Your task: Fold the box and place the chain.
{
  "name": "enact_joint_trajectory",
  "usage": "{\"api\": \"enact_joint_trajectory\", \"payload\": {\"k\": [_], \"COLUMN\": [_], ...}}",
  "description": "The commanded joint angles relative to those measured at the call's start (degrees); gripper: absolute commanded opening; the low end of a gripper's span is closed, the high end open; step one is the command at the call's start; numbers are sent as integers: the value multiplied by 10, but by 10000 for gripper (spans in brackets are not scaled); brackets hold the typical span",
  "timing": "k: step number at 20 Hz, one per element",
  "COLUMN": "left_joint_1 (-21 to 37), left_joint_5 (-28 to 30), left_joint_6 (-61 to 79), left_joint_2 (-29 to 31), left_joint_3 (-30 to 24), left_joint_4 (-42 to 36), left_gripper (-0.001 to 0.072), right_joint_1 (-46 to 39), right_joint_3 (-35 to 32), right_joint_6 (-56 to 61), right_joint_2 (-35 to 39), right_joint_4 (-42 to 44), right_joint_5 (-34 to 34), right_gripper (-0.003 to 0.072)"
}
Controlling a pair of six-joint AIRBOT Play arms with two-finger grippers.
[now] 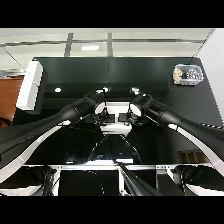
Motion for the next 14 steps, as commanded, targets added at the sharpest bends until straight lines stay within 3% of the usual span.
{"api": "enact_joint_trajectory", "payload": {"k": [1, 3, 4, 5, 7, 13, 14], "left_joint_1": [1, 1, 1, 1, 1, 1, 1], "left_joint_5": [0, -1, -1, -1, -1, -1, -1], "left_joint_6": [0, 0, 0, 0, 0, 0, 0], "left_joint_2": [0, 0, 0, 0, 0, 0, 0], "left_joint_3": [0, 0, 0, 0, 0, 0, 0], "left_joint_4": [0, 0, 0, 0, 0, 0, 0], "left_gripper": [25, 25, 25, 25, 25, 25, 25], "right_joint_1": [6, 9, 9, 9, 9, 9, 9], "right_joint_3": [5, 5, 5, 5, 5, 5, 5], "right_joint_6": [0, -1, -2, -5, -7, -19, -19], "right_joint_2": [-11, -18, -19, -19, -19, -19, -19], "right_joint_4": [-4, -2, 0, 0, 0, 2, 2], "right_joint_5": [7, 1, 1, 2, 0, 5, 5], "right_gripper": [249, 235, 175, 49, 16, 40, 185]}}
